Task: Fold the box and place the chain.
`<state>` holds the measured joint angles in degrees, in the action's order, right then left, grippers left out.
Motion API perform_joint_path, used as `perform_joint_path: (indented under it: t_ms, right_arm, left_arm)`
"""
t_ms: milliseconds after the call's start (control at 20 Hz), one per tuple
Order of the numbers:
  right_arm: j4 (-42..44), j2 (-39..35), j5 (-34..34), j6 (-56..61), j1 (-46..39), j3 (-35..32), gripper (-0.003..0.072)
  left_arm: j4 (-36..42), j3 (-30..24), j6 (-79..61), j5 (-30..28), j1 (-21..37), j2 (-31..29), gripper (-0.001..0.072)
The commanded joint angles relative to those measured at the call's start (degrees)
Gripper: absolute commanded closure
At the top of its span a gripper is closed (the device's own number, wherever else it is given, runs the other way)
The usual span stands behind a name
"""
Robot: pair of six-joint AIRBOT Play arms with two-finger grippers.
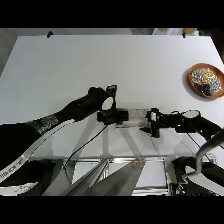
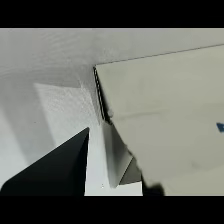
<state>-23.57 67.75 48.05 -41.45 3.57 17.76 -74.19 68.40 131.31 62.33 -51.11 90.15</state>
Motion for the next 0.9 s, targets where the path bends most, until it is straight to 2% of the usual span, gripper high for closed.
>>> perform_joint_path:
  t_ms: [0,250,650,750,850]
  right_arm:
    - [0.0,-0.1,0.0,0.0,0.0,0.0,0.0330]
    - [0.0,-0.1,0.0,0.0,0.0,0.0,0.0330]
    - [0.0,-0.1,0.0,0.0,0.0,0.0,0.0330]
    - [0.0,-0.1,0.0,0.0,0.0,0.0,0.0330]
    - [0.0,-0.1,0.0,0.0,0.0,0.0,0.0330]
  left_arm:
    - [0.1,1.0,2.4,2.1,-0.1,1.4,0.0361]
    - [-0.9,8.1,2.4,7.2,-0.2,5.0,0.0363]
    - [-1.4,8.3,2.7,9.0,-1.6,8.7,0.0374]
    - [-1.7,8.3,2.7,8.3,-1.8,8.9,0.0513]
    - [-1.7,8.3,3.9,7.8,-2.0,9.1,0.0520]
